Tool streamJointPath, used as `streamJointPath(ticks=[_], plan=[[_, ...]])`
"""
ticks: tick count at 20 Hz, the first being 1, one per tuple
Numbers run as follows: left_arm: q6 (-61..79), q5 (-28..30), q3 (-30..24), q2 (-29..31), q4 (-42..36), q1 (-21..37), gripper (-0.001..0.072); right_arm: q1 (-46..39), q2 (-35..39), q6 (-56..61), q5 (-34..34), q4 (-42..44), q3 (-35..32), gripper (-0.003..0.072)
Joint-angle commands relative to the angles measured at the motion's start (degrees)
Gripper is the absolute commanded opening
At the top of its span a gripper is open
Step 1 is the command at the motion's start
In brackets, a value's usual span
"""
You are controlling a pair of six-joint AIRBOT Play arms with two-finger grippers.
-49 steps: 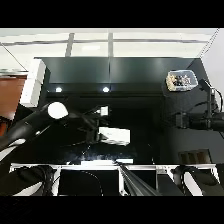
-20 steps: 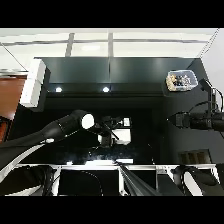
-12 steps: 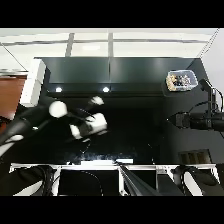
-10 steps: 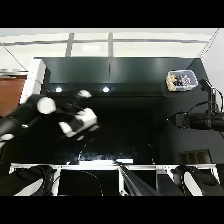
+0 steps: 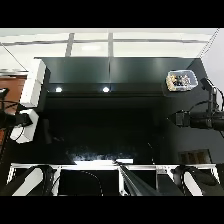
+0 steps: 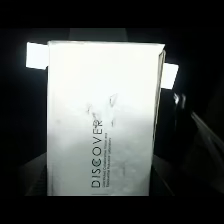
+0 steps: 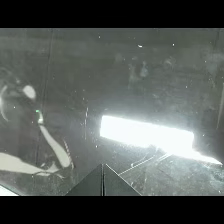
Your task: Fold the box and place the chain.
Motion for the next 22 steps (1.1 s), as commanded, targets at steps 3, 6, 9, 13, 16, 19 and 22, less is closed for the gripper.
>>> streamJointPath(ticks=[3,6,9,13,16,19,22], plan=[[7.8,10.6,0.2,-2.2,-4.7,6.0,0.0276,0.2,0.0,-0.3,-1.1,1.6,0.0,0.0016],[20.1,12.2,1.2,-5.4,-13.6,6.0,0.0275,0.2,0.0,-0.4,-2.2,1.5,0.0,0.0016],[22.9,12.9,4.0,-10.0,-16.2,6.0,0.0275,0.2,0.0,-0.4,-4.1,1.5,0.0,0.0016],[23.4,12.7,7.7,-15.6,-15.6,5.9,0.0276,0.2,0.0,-0.4,-4.5,1.5,0.0,0.0016],[23.5,12.4,9.0,-16.5,-12.3,5.8,0.0276,0.2,0.0,-0.4,-4.5,1.5,0.0,0.0016],[23.5,12.6,9.3,-16.6,-9.7,5.8,0.0276,0.2,0.0,-0.3,-4.5,1.5,0.0,0.0016],[23.5,13.3,9.3,-17.6,-12.3,5.7,0.0276,0.2,0.0,-0.3,-4.7,1.4,0.0,0.0016]])
